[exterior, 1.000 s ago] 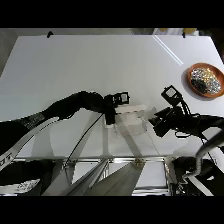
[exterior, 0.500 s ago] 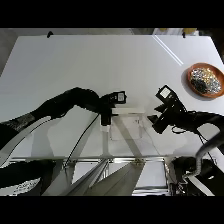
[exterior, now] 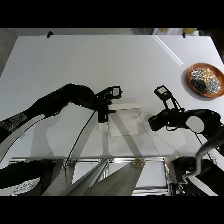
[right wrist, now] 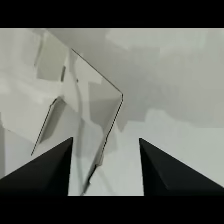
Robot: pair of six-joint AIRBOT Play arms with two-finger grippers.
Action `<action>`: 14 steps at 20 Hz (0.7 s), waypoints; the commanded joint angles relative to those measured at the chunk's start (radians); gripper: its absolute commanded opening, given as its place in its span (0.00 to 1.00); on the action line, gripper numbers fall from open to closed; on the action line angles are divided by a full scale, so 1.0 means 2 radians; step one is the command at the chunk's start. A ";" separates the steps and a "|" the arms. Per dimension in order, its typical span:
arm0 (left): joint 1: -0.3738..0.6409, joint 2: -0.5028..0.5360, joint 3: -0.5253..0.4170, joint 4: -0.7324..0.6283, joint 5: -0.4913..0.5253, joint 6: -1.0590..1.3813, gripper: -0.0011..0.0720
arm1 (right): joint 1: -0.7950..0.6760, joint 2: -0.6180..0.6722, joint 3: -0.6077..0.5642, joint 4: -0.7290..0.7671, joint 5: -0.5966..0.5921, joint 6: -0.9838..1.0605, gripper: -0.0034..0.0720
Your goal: Fold the box and place the chain.
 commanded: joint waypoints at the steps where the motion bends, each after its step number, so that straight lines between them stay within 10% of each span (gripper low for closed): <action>1: -0.001 0.001 0.001 -0.002 -0.008 0.000 0.02 | 0.000 -0.042 0.000 -0.007 -0.013 0.047 0.43; 4: -0.001 0.002 0.001 0.000 -0.007 -0.001 0.04 | 0.000 -0.042 0.000 -0.007 -0.015 0.047 0.06; 9: 0.000 0.040 0.001 0.005 -0.004 -0.086 0.54 | 0.000 -0.025 0.001 -0.049 0.032 0.105 0.06; 14: 0.006 0.126 0.001 0.054 -0.004 -0.251 0.54 | 0.000 -0.023 0.001 -0.093 0.098 0.153 0.06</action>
